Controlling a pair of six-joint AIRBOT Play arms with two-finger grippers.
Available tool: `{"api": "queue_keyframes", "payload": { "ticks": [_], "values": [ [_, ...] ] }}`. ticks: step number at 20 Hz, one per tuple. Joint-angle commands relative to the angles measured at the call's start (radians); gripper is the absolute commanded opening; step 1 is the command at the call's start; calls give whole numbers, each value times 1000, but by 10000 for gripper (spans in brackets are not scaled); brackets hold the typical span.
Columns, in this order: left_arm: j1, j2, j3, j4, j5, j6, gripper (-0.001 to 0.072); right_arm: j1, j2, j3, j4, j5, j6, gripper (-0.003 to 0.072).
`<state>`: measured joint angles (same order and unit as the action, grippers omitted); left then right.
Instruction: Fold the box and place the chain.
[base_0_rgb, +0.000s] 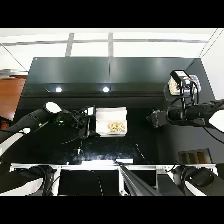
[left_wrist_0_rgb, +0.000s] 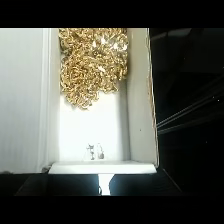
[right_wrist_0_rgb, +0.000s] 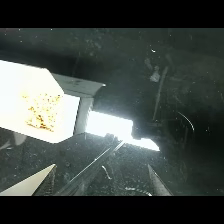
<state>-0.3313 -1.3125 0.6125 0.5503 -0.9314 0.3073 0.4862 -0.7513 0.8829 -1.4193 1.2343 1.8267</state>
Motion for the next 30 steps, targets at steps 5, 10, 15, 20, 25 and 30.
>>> {"api": "queue_keyframes", "payload": {
  "ticks": [5, 10, 15, 20, 25, 30],
  "values": [
    [1, -1, -6, 92, 12, -76, 696, 0, -1, 0, 0, 0, 0, 703],
    [0, -1, -6, 92, 13, -77, 697, 0, -1, 0, 0, 0, 0, 703],
    [-1, -1, -6, 92, 16, -76, 697, 0, -1, 0, 0, 0, 0, 703],
    [-1, -1, -6, 87, 23, -80, 697, 0, -8, 0, 0, -5, 0, 703],
    [-4, -1, -6, 80, 39, -92, 697, 0, -10, 0, 0, -6, 0, 703],
    [-45, -1, -4, 76, 76, -103, 697, 0, -13, 0, 0, -6, 0, 703]
  ]
}}
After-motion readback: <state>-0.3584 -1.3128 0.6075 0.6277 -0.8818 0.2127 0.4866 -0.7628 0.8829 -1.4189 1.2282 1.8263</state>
